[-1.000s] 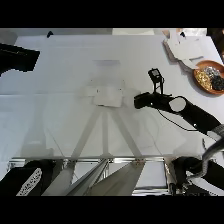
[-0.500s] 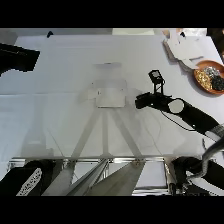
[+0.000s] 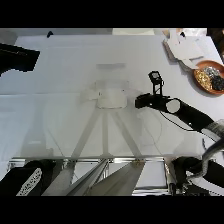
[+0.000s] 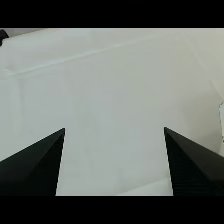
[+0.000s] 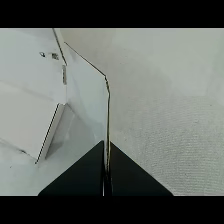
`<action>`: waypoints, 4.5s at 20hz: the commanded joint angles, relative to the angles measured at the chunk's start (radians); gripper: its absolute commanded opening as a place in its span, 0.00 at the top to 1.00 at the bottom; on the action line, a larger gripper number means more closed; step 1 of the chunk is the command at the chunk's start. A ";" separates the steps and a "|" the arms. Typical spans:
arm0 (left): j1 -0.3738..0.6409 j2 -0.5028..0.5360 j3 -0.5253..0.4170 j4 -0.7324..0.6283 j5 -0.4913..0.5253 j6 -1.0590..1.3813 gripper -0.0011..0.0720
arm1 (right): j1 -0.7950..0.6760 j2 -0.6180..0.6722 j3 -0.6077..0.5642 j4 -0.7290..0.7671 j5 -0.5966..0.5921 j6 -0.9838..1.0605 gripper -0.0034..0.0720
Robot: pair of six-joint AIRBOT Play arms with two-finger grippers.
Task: Fold the box and place the chain.
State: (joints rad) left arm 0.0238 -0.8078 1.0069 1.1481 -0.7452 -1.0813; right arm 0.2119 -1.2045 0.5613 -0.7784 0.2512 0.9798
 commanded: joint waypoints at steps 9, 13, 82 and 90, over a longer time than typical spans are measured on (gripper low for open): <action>0.000 0.001 0.001 -0.020 0.006 0.000 0.04 | 0.001 -0.007 0.000 0.003 -0.008 0.011 0.94; 0.000 0.000 0.001 -0.034 0.025 -0.024 0.04 | 0.001 -0.007 0.000 0.003 -0.008 0.011 0.94; -0.094 -1.109 0.719 -0.608 -0.685 0.697 0.04 | 0.001 -0.007 0.000 0.003 -0.008 0.011 0.94; -0.150 -1.174 0.719 -0.551 -0.609 0.729 0.03 | 0.001 -0.007 0.000 0.003 -0.008 0.011 0.94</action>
State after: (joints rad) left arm -0.1070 -1.9663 1.7252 0.5709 -1.3827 -0.3664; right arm 0.2119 -1.2110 0.5613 -0.7753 0.2424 0.9901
